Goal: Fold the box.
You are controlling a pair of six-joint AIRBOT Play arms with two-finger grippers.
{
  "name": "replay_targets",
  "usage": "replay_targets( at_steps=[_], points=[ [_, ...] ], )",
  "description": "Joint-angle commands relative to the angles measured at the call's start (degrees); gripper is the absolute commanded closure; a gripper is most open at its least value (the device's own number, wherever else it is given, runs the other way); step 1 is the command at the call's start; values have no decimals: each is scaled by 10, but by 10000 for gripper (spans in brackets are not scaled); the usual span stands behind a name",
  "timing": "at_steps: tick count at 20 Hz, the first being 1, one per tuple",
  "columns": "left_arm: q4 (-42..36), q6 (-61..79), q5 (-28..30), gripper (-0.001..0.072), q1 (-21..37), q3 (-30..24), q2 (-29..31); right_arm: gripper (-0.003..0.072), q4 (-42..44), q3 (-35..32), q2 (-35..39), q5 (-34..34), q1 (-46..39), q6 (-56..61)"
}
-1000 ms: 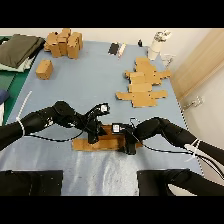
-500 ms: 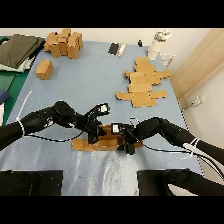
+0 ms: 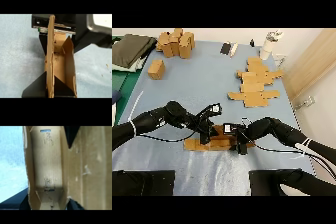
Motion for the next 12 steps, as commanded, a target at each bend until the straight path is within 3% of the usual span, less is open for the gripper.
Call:
replay_targets(
  at_steps=[1,12],
  points=[
    [0,0,1,698,0,0,0,165,1,0,0,-7,0,0],
    [-1,-4,0,698,0,0,0,165,0,0,0,-7,0,0]
  ],
)
